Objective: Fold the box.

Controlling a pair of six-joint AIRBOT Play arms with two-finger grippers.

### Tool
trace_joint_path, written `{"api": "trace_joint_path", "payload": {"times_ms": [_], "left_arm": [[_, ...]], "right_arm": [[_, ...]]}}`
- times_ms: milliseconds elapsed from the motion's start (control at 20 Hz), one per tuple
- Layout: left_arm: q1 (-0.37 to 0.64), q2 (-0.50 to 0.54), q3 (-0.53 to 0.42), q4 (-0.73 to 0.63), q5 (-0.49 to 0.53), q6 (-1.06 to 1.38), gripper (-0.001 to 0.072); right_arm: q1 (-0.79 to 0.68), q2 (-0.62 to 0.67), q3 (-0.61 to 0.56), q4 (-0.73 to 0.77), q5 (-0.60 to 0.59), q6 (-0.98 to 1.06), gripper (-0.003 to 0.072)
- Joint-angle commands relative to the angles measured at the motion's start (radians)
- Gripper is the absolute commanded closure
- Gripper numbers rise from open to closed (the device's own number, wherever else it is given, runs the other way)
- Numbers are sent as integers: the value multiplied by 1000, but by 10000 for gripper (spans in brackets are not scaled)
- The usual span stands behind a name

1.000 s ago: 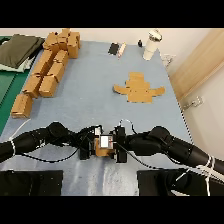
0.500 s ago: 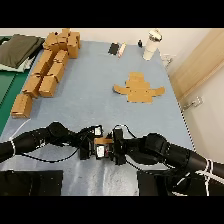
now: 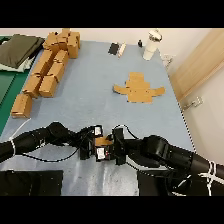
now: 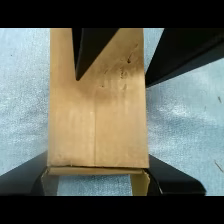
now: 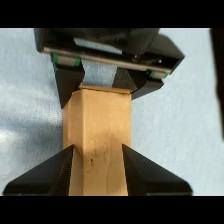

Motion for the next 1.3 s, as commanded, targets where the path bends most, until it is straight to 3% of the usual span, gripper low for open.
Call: {"api": "trace_joint_path", "payload": {"times_ms": [0,50,150,250,350,700,800,1250], "left_arm": [[1,-1,0,0,-2,0,193],[1,-1,0,0,-2,0,193],[1,-1,0,0,-2,0,193],[1,-1,0,0,-2,0,193],[1,-1,0,0,-2,0,193],[1,-1,0,0,-3,0,193],[1,-1,0,0,-2,0,193],[1,-1,0,0,-2,0,193]], "right_arm": [[11,19,0,-5,-14,30,242],[11,18,0,-5,-16,30,243],[11,18,0,-5,-18,33,321],[11,19,0,-5,-17,40,323],[11,21,4,-5,-19,40,392],[11,51,3,-5,-21,40,404],[11,49,3,-13,-19,49,472],[11,7,2,-31,-23,90,473]]}}
